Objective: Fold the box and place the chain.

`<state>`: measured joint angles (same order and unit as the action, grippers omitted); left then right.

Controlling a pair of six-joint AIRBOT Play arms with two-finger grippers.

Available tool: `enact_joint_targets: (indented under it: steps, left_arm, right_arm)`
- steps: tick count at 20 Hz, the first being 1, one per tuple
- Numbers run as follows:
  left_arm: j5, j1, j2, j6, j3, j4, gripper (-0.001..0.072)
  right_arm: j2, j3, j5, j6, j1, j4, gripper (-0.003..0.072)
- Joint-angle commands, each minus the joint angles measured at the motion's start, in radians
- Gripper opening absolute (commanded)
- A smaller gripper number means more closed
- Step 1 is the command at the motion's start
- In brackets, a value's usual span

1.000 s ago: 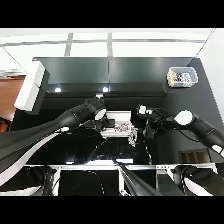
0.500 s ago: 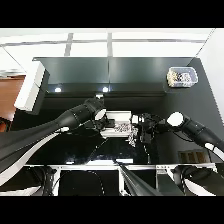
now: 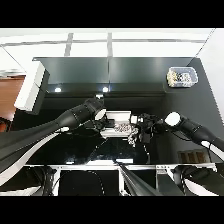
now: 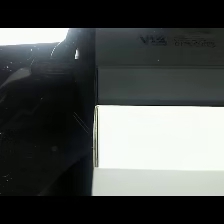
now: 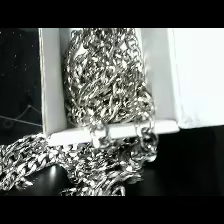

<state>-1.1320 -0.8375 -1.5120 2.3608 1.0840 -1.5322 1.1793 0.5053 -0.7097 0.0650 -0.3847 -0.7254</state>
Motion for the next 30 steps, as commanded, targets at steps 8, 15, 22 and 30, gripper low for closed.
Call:
enact_joint_targets:
  steps: [8,15,22,30]
  left_arm:
    - [0.0,-0.001,-0.001,0.0,0.0,0.0,0.0032]
    - [-0.003,-0.001,0.0,0.0,0.0,0.0,0.0032]
    - [-0.003,-0.001,-0.001,0.0,0.0,0.0,0.0032]
    - [-0.003,-0.001,-0.001,0.0,0.0,0.0,0.0032]
  right_arm:
    - [-0.019,0.001,-0.011,-0.238,0.0,-0.036,0.0015]
    - [-0.236,0.143,-0.205,-0.711,0.085,-0.171,0.0014]
    - [-0.363,0.489,-0.444,-0.917,0.11,-0.105,0.0013]
    - [-0.348,0.578,-0.429,-0.914,0.109,0.13,0.0014]
